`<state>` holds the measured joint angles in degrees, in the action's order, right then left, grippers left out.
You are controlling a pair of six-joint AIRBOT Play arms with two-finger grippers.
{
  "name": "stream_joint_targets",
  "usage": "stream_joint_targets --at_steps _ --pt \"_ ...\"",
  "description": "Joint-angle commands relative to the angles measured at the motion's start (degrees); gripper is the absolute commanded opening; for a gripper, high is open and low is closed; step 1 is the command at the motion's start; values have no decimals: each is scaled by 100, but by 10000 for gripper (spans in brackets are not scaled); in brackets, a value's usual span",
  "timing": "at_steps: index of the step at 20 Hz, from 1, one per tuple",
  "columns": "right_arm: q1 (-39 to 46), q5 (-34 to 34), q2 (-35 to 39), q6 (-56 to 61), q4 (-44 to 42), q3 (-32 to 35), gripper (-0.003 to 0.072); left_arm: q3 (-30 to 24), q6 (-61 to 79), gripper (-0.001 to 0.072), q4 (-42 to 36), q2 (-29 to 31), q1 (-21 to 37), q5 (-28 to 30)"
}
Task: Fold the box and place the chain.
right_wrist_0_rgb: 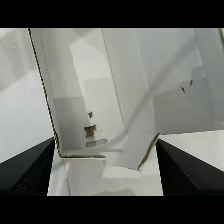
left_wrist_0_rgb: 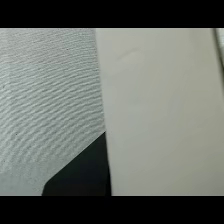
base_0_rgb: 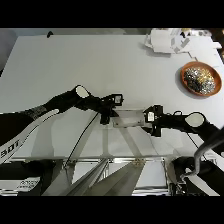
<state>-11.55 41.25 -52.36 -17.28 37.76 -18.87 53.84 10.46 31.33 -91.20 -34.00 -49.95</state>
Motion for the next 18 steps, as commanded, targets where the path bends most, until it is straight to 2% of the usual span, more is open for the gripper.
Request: stream_joint_targets --at_steps 1,5,11,16,18 --pt "203 345 -476 -741 -503 -66 697 -2 2 12 0 -4 -2 -2" --pt "203 516 -992 -1458 -741 -74 695 0 2 12 0 -4 -2 0" --pt "201 535 -1349 -1624 -933 -116 683 -2 2 12 0 -4 -2 -2" --pt "197 560 -1604 -1622 -935 -273 632 -2 2 12 0 -4 -2 0" --pt "199 540 -1620 -1622 -931 -302 515 -2 2 12 0 -4 -2 0"
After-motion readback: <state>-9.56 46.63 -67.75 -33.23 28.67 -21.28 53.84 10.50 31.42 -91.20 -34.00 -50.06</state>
